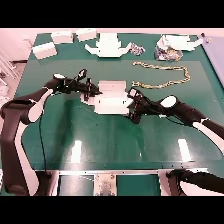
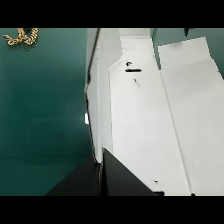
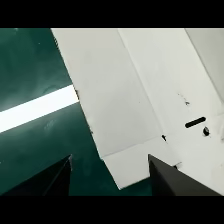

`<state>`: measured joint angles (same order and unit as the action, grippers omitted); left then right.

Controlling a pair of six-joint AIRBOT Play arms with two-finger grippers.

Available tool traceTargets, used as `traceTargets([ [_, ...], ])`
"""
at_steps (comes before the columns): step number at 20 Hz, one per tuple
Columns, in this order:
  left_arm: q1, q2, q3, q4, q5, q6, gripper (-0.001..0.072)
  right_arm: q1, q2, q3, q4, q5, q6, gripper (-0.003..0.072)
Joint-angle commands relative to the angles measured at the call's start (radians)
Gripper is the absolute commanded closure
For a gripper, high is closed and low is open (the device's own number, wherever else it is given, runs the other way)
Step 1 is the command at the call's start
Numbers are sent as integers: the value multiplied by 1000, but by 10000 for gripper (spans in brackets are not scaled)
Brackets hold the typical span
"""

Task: Fold the box and place the chain.

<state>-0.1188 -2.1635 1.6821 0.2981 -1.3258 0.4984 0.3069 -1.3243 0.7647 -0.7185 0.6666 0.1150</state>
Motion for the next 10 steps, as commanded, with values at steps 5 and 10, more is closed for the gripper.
traceTargets([
  [5,0,-1,0,-1,2,0,688,68,-43,-3,-27,-125,-180,141],
  [10,0,-1,0,-3,2,0,688,77,-59,-2,-14,-177,-179,141],
])
